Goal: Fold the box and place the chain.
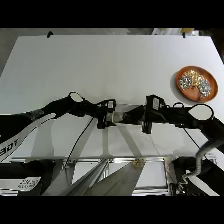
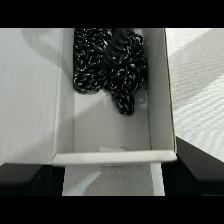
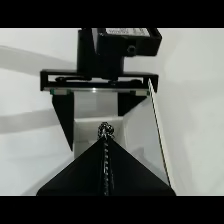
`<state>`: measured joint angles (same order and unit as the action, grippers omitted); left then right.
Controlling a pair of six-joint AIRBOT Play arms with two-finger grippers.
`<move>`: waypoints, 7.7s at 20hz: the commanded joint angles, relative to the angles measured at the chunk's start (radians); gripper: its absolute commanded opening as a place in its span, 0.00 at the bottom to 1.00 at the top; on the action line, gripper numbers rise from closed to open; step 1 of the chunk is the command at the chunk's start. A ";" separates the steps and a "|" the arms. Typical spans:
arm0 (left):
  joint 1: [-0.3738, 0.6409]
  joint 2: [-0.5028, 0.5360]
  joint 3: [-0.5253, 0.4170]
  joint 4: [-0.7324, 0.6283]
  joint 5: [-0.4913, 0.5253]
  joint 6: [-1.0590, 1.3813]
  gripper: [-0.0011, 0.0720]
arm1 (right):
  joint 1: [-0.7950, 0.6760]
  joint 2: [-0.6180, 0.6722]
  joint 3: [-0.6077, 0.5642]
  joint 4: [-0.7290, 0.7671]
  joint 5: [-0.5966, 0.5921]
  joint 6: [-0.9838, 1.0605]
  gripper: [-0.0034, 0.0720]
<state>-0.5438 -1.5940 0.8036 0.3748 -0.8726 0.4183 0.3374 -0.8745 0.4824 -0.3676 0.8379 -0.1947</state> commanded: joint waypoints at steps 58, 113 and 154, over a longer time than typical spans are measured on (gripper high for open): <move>0.000 0.001 0.000 0.000 0.000 0.000 0.47 | -0.348 -0.045 0.002 -0.422 0.112 -0.066 0.07; 0.000 0.001 0.000 0.000 0.000 0.000 0.47 | -0.116 0.048 0.001 0.069 0.092 -0.050 0.07; 0.000 0.001 0.000 0.000 0.000 0.000 0.47 | 0.070 -0.163 0.254 -0.509 0.205 0.504 0.18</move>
<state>-0.5438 -1.5940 0.8036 0.3748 -0.8726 0.4187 0.3824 -1.0813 0.7528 -0.8925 1.0245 0.3893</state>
